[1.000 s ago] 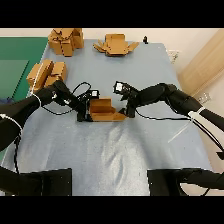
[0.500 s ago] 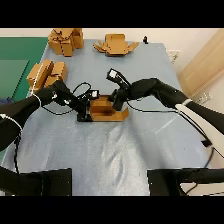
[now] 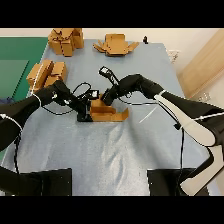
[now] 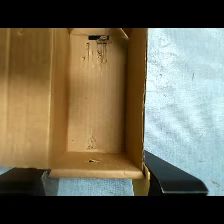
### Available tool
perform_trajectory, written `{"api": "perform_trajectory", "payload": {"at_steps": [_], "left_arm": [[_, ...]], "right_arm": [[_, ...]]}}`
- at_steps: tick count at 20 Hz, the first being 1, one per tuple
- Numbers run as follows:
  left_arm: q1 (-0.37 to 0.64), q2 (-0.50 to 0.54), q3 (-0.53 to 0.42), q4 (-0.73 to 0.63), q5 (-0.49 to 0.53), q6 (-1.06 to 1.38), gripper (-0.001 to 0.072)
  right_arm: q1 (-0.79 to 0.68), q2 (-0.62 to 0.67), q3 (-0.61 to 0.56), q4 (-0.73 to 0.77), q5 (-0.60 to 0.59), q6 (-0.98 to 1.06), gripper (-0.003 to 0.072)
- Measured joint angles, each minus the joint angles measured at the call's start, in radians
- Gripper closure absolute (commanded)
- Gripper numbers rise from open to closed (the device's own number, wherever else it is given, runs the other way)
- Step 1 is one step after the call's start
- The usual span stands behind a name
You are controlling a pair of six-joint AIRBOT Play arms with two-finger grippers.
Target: Fold the box.
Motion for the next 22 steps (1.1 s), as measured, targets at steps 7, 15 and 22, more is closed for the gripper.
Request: {"api": "perform_trajectory", "payload": {"at_steps": [7, 15, 22], "left_arm": [[0.0, 0.0, 0.0, 0.003, 0.0, 0.003, 0.0694], [0.0, 0.0, -0.001, 0.003, -0.003, -0.005, 0.0694], [0.0, 0.0, -0.001, 0.004, -0.005, -0.005, 0.0694]], "right_arm": [[-0.006, -0.069, 0.019, -0.019, -0.138, 0.052, 0.0681], [-0.035, 0.01, 0.02, -0.056, -0.227, 0.062, 0.0685], [-0.082, 0.452, -0.369, -0.153, -0.195, 0.03, 0.0641]]}}
